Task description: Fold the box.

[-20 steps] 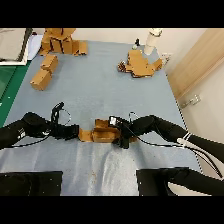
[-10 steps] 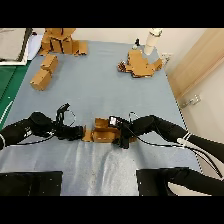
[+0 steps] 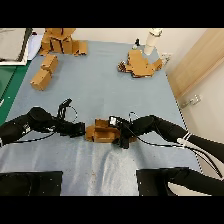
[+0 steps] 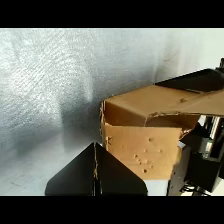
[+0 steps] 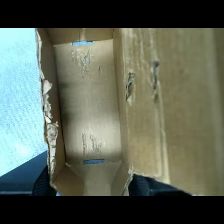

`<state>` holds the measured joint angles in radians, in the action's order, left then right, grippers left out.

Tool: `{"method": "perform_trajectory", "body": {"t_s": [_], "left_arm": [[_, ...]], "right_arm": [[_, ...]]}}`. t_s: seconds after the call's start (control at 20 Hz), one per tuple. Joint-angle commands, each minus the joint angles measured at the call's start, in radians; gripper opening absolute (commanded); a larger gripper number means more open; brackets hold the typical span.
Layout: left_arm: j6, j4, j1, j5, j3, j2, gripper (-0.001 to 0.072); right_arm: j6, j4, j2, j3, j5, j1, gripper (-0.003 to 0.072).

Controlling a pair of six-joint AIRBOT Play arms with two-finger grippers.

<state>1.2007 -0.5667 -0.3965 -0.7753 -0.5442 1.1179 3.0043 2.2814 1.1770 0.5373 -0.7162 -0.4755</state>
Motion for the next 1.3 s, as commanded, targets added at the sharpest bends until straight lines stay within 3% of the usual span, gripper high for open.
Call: {"method": "perform_trajectory", "body": {"t_s": [0.0, 0.1, 0.15, 0.2, 0.9, 1.1, 1.15, 1.2, 1.25], "left_arm": [[0.046, -0.039, -0.005, -0.049, -0.029, -0.008, 0.0014], [0.046, -0.039, -0.005, -0.063, -0.042, -0.008, 0.0016], [0.045, -0.039, -0.005, -0.065, -0.047, -0.008, 0.0053], [0.045, -0.039, -0.005, -0.063, -0.052, -0.008, 0.0257], [0.038, -0.037, -0.004, -0.077, -0.089, -0.008, 0.0265], [0.037, -0.037, -0.046, -0.077, -0.089, 0.019, 0.0268], [0.038, -0.037, -0.064, -0.077, -0.089, 0.034, 0.0359], [0.038, -0.035, -0.079, -0.076, -0.089, 0.043, 0.0508], [0.039, -0.035, -0.091, -0.067, -0.089, 0.046, 0.0535]], "right_arm": [[0.000, 0.000, 0.000, 0.000, 0.000, 0.000, 0.0500], [0.000, 0.000, 0.000, 0.000, 0.000, 0.000, 0.0499], [0.000, 0.000, 0.000, 0.000, 0.000, 0.000, 0.0499], [0.000, 0.000, 0.000, 0.000, 0.000, 0.000, 0.0499], [0.000, 0.000, 0.000, 0.000, 0.000, 0.000, 0.0499], [0.000, 0.000, 0.000, 0.000, 0.000, 0.000, 0.0499], [0.000, 0.000, 0.000, 0.000, 0.000, 0.000, 0.0499], [0.000, 0.000, 0.000, 0.000, 0.000, 0.000, 0.0499], [0.000, 0.000, 0.000, 0.000, 0.000, 0.000, 0.0499]]}}
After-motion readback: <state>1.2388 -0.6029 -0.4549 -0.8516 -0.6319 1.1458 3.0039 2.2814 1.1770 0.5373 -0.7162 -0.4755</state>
